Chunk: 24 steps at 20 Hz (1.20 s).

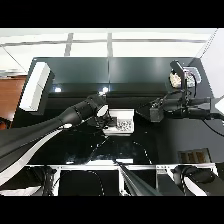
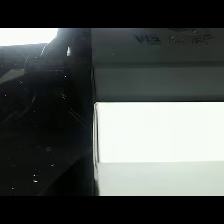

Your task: Fold the box and place the chain.

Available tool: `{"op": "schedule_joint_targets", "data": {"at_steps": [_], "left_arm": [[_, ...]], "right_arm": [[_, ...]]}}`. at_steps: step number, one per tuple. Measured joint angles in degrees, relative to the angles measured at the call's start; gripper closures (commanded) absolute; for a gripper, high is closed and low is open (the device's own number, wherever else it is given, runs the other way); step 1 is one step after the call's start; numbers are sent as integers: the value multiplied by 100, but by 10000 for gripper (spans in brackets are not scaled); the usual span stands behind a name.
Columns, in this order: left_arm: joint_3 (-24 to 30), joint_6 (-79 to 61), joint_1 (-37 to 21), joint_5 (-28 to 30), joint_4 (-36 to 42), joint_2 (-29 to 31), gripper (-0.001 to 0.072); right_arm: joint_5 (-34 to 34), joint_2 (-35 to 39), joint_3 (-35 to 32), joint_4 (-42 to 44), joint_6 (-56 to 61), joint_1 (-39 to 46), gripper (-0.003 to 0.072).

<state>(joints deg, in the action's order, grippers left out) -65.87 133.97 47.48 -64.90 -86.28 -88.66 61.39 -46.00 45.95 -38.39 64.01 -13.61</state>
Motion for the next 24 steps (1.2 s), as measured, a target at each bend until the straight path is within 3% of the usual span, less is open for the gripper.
{"op": "schedule_joint_targets", "data": {"at_steps": [4, 5, 6, 7, 11, 14, 18, 21, 22, 23, 24], "left_arm": [[2, 0, -2, 35, 0, -7, 680], [0, -2, -4, 42, 2, -7, 604], [-13, -7, -4, 79, 4, -9, 304], [-52, -7, -2, 136, 42, -7, 152], [-249, -81, 98, -109, -155, 286, 152], [-199, -577, 160, -420, -577, 896, 152], [715, -1032, -463, -702, -1119, 1937, 152], [1703, -2389, -1478, 96, 122, 2424, 151], [1969, -3254, -1773, 334, 848, 2490, 125], [2170, -4183, -2015, 516, 1491, 2516, -3], [2345, -5261, -2234, 623, 2153, 2509, -1]], "right_arm": [[-339, 0, -22, -1110, 188, 0, 341], [-402, 0, -24, -1351, 210, 0, 340], [-472, 0, -26, -1556, 247, 0, 340], [-503, 0, -26, -1718, 258, 0, 340], [-557, 0, -26, -2033, 315, 0, 340], [-568, 0, -26, -2153, 330, 0, 340], [-586, 0, -26, -2573, 595, 0, 340], [-588, 0, -26, -3036, 1003, 0, 340], [-588, 0, -26, -3126, 1132, 0, 340], [-584, 0, -26, -3209, 1259, 0, 340], [-575, 0, -26, -3265, 1357, 0, 340]]}}
